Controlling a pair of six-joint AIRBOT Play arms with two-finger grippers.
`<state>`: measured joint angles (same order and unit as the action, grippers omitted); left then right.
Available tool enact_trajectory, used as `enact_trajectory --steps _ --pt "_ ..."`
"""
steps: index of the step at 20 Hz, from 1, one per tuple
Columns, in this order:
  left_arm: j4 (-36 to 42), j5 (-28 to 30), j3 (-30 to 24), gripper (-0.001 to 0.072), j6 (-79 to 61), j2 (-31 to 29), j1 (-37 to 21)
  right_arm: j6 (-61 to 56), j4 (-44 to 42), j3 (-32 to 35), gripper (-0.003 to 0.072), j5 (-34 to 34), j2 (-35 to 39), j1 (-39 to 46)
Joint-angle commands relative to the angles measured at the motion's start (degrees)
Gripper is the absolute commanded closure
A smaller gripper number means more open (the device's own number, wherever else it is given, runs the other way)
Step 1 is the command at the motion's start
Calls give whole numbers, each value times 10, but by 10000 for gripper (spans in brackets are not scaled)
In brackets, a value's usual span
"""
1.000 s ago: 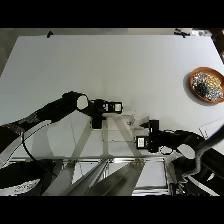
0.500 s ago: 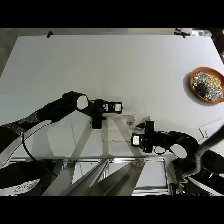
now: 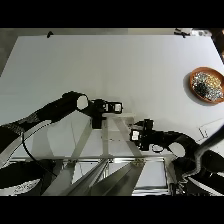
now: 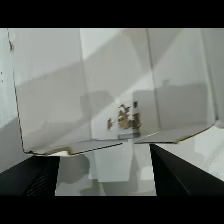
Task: Fold the box and place the chain.
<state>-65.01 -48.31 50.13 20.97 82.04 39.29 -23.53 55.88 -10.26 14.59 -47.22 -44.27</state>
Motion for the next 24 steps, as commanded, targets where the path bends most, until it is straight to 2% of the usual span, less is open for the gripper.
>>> enact_trajectory --steps 1,10,18,20,24 --pt "0 0 0 698 0 0 0 0 -26 -15 97 -1 0 9" --pt "0 0 0 698 0 0 0 3 -56 -25 97 25 2 75" --pt "0 0 0 698 0 0 0 175 -159 -25 97 -3 2 77" --pt "0 0 0 698 0 0 0 196 -188 -25 96 2 2 98" --pt "0 0 0 698 0 0 0 230 -189 -30 96 38 2 142"
